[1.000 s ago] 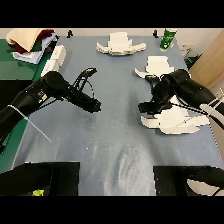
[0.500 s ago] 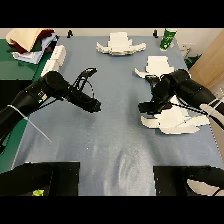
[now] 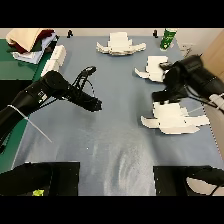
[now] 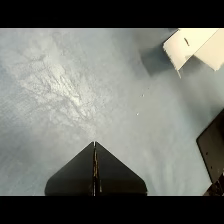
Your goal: Fold the box.
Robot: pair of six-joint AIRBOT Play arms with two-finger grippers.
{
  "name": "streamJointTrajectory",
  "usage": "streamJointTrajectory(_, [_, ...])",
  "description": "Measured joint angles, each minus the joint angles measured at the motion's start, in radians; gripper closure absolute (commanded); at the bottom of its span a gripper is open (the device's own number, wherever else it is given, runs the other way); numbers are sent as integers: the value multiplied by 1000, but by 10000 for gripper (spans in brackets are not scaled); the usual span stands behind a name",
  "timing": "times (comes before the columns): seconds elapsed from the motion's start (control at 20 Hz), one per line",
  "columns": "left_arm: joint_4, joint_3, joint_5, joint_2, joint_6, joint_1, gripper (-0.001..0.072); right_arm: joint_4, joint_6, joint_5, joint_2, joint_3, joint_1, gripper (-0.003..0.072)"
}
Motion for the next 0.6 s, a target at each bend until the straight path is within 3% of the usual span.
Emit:
streamJointTrajectory(0.1, [-16,0,26,0,0,0,696,-114,-21,-53,-4,34,-153,326])
streamJointTrajectory(0.25, [-49,0,71,0,0,-2,695,-88,-97,-67,-39,57,-442,326])
streamJointTrajectory(0.4, [-71,0,93,0,0,-2,695,134,-293,-40,-113,67,-724,326])
streamJointTrajectory(0.6, [-84,0,105,0,0,-2,696,429,-517,-35,-241,93,-993,327])
